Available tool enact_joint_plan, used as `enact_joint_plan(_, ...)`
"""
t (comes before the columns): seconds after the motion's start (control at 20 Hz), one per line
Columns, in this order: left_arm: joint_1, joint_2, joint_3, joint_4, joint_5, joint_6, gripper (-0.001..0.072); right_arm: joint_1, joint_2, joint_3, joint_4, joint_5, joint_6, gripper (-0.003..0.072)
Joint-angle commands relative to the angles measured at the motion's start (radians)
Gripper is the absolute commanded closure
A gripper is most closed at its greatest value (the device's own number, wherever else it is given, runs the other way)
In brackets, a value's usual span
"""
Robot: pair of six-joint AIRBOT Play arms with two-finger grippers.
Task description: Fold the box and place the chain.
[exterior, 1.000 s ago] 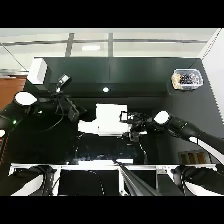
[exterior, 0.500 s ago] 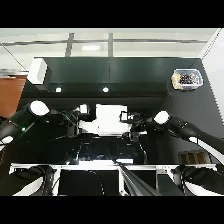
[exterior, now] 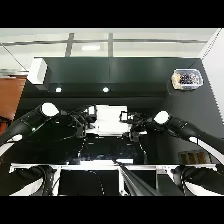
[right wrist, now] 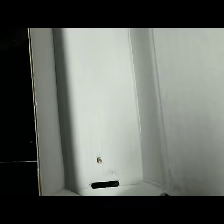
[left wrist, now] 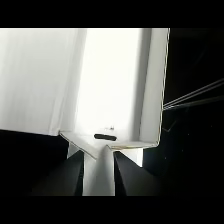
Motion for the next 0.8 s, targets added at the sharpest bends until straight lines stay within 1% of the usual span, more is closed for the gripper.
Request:
enact_joint_plan(0.0,-0.005,-0.006,0.000,-0.043,0.007,-0.051,0.0488,0.001,0.000,-0.001,-0.001,0.000,0.000,0.0217)
enact_joint_plan(0.1,-0.005,-0.015,-0.001,-0.084,0.006,-0.062,0.0489,0.001,0.000,-0.001,-0.001,0.000,0.000,0.0217)
enact_joint_plan(0.25,-0.006,-0.062,-0.001,-0.228,0.006,-0.057,0.0488,0.001,0.000,-0.001,-0.001,0.000,0.000,0.0217)
enact_joint_plan(0.35,-0.010,-0.094,-0.001,-0.278,0.006,-0.052,0.0489,0.001,0.000,-0.001,-0.001,0.000,0.000,0.0217)
enact_joint_plan(0.4,-0.010,-0.102,-0.001,-0.278,0.007,-0.053,0.0522,0.001,0.000,-0.001,-0.001,0.000,0.000,0.0217)
enact_joint_plan(0.45,-0.009,-0.105,0.000,-0.265,0.007,-0.053,0.0599,0.001,0.000,-0.001,-0.001,0.000,0.000,0.0217)
enact_joint_plan(0.55,-0.010,-0.105,0.000,-0.216,0.005,-0.053,0.0597,0.001,0.000,-0.001,-0.001,0.000,0.000,0.0217)
enact_joint_plan(0.6,-0.010,-0.105,0.000,-0.203,0.006,-0.053,0.0531,0.001,0.000,-0.001,-0.001,0.000,0.000,0.0217)
enact_joint_plan(0.65,-0.009,-0.105,0.000,-0.203,0.008,-0.053,0.0398,0.001,0.000,-0.001,-0.001,0.000,0.000,0.0217)
enact_joint_plan(0.7,-0.010,-0.105,0.000,-0.203,0.006,-0.051,0.0396,0.001,0.000,-0.001,-0.001,0.000,0.000,0.0217)
enact_joint_plan(0.75,-0.010,-0.105,0.000,-0.203,0.003,-0.050,0.0429,0.001,0.000,-0.001,-0.001,0.000,0.000,0.0217)
